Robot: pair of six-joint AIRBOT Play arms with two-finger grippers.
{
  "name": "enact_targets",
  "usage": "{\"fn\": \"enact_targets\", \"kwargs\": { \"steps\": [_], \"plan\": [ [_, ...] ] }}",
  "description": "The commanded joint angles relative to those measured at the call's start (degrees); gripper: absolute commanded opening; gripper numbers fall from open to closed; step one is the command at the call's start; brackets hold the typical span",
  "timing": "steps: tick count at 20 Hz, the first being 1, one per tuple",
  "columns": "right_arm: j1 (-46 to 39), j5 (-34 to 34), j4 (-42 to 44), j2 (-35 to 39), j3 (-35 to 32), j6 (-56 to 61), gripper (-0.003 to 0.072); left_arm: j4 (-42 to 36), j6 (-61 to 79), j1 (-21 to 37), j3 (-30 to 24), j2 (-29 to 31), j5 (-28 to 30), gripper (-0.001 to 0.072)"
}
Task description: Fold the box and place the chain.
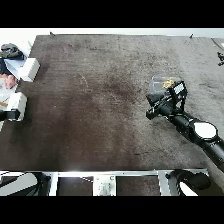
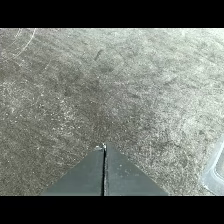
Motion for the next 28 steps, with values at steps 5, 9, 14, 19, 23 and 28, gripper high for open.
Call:
{"fn": "enact_targets", "kwargs": {
  "steps": [5,9,14,19,23,28],
  "plan": [
    [0.02,-0.02,0.02,0.24,0.02,0.0,-0.001,-1.44,-2.16,0.02,7.96,6.45,-13.9,0.072],
    [0.02,-0.02,0.09,2.86,0.02,0.07,-0.0009,-17.14,3.5,0.02,13.62,10.21,-19.87,0.0513],
    [0.11,-4.44,0.68,10.88,-0.85,6.6,-0.001,-32.06,15.91,-2.38,14.43,14.51,-22.18,0.0012],
    [0.09,-12.81,0.68,18.32,-5.99,10.16,-0.001,-49.11,34.56,-13.79,6.27,24.96,-7.65,0.001],
    [0.11,-13.0,0.68,19.1,-7.89,10.14,-0.001,-61.42,49.62,-26.62,-8.39,35.82,12.92,0.001],
    [0.09,-13.07,0.66,19.1,-7.98,10.12,-0.001,-67.91,50.18,-39.76,-20.04,42.18,24.22,0.001]
  ]
}}
